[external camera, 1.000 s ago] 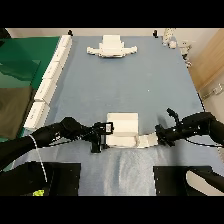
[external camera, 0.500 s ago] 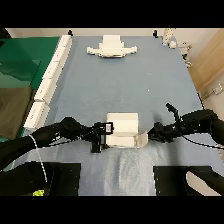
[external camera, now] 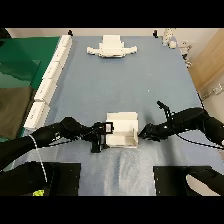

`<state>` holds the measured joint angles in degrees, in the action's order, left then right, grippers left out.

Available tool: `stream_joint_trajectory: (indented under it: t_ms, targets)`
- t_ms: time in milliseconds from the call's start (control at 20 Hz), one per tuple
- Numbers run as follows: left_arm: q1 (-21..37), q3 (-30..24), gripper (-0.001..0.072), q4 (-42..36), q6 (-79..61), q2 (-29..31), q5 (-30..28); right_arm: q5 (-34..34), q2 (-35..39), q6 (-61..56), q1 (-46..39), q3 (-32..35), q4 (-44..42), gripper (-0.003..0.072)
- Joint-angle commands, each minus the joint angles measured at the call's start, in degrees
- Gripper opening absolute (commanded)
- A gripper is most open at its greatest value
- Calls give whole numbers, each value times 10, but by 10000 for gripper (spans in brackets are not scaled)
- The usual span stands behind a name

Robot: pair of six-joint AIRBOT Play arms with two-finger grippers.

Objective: Fold the box.

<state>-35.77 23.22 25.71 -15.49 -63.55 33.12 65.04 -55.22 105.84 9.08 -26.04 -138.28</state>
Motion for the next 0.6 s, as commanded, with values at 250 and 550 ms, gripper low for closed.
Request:
stream_joint_trajectory:
  t_ms: [250,550]
  targets:
    - [0,0,427,0,-1,0,0,-10,1,-92,17,-16,90,367]
    - [0,0,427,0,-1,0,0,-9,9,-131,17,-16,122,366]
